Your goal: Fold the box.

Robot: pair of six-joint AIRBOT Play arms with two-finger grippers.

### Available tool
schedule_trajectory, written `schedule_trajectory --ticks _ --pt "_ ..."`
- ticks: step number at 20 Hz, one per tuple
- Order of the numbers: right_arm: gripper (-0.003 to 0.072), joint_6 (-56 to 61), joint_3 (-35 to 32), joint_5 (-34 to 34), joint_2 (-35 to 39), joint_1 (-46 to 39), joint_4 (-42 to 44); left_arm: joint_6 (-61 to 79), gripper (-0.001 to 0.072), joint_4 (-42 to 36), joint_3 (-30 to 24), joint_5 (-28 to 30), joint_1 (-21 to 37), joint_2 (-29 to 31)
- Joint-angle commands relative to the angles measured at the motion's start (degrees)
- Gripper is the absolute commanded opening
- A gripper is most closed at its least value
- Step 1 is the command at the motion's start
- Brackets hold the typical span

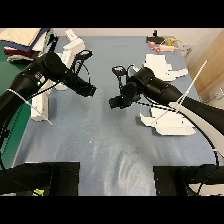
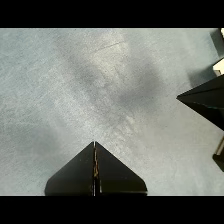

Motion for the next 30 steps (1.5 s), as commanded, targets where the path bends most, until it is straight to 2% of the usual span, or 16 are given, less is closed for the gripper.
schedule_trajectory --ticks 1,19,30 --pt "0.0003 0.0 0.07 0.02 -0.04 0.0 0.02 0.02 0.0013 0.0 0.04 0.02 0.02 -0.04" --pt "0.0003 0.11 0.07 0.79 -0.04 0.0 0.13 0.02 0.0013 0.0 0.04 0.04 0.02 -0.04" --pt "0.0003 4.22 0.13 4.26 -0.55 0.04 10.73 -0.02 0.0013 -0.17 0.04 3.58 0.02 -0.09"
